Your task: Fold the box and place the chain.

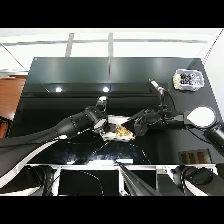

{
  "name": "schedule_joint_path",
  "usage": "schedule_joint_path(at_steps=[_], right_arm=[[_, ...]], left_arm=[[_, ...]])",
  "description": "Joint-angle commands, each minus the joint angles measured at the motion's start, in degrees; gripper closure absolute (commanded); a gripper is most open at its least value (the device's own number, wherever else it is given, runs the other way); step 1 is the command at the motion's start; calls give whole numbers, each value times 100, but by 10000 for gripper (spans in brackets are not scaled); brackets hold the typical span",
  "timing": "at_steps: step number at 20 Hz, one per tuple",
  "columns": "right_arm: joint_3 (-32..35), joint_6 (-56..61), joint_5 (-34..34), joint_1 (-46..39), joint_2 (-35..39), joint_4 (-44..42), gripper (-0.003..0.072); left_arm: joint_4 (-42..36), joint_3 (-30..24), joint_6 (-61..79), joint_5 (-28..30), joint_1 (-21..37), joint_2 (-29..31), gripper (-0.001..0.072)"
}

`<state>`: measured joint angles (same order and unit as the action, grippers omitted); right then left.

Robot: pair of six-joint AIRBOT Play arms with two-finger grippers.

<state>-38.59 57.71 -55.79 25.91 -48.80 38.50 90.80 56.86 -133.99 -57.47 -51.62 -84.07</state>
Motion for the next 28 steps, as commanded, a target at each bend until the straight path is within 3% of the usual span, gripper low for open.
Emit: schedule_joint_path(at_steps=[1, 4, 5, 7, 8, 9, 12, 14, 23, 28], right_arm=[[-254, -2, -857, -83, 26, 1067, 168], [-240, 0, -1517, -601, 188, 2317, 169], [-61, -2, -1552, -763, 186, 2625, 203], [575, -22, -1027, -916, 186, 2686, 207], [962, -129, -507, -872, 186, 2566, 148], [1294, -376, 35, -778, 184, 2398, -21], [1845, -1526, 1215, -275, 184, 2157, -26], [2087, -3198, 1622, 68, 179, 2153, -25], [2094, -5934, 2094, 149, -546, 186, -25], [2092, -6295, 2356, 149, -844, -345, -22]], left_arm=[[2, -2, 2, -2, 0, -2, 678], [2, -2, 2, -4, 0, -2, 678], [2, -2, 2, -4, 0, -2, 678], [2, -2, 2, -4, 0, -2, 678], [2, -2, 2, -4, 0, -2, 678], [2, -2, 2, -4, 0, -2, 678], [4, -2, 2, -7, 0, -2, 678], [4, -2, 2, -4, 0, -2, 678], [4, -2, 2, -2, 0, -2, 678], [4, -2, 2, -2, 0, -2, 678]])
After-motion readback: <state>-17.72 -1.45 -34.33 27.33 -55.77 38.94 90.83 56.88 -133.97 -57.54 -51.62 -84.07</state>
